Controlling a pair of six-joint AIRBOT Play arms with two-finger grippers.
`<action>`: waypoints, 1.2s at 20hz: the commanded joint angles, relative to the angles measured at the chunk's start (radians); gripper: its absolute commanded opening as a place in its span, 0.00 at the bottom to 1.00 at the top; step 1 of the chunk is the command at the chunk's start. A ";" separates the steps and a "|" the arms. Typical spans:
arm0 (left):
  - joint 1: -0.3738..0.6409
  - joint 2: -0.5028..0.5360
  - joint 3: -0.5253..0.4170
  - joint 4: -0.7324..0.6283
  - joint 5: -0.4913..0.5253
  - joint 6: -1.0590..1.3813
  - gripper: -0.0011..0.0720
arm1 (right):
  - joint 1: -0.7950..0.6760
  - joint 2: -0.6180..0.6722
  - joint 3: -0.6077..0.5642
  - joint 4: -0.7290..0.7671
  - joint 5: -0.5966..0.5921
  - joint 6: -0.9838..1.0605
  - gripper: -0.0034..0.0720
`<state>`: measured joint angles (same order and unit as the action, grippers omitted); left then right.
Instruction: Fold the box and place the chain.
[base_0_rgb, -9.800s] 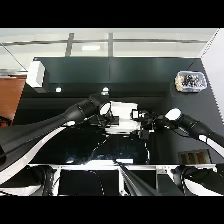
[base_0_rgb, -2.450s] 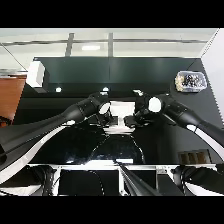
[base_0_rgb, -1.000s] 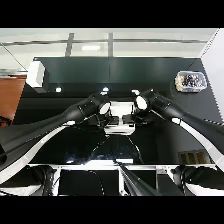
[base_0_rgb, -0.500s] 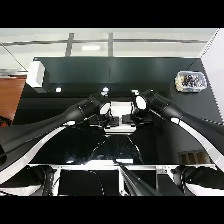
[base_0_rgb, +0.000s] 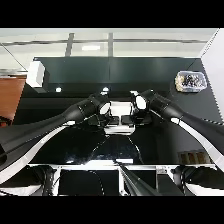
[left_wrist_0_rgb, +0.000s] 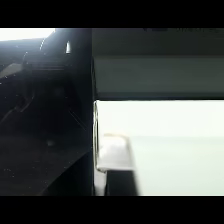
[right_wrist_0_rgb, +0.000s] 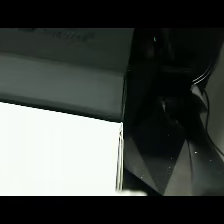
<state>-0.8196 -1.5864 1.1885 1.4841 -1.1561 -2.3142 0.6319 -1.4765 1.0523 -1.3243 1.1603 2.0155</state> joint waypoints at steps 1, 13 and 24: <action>0.000 0.000 0.000 -0.002 0.000 -0.001 0.06 | 0.000 -0.003 0.000 0.007 -0.003 0.001 0.30; 0.000 0.000 0.000 -0.002 0.000 -0.001 0.06 | -0.001 -0.013 0.001 0.011 -0.008 -0.008 0.41; 0.000 0.000 0.000 -0.002 0.000 -0.001 0.06 | -0.026 0.247 0.013 -0.104 0.025 -0.072 0.41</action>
<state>-0.8196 -1.5864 1.1885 1.4803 -1.1553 -2.3177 0.6212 -1.3106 1.0573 -1.3697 1.1698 1.9553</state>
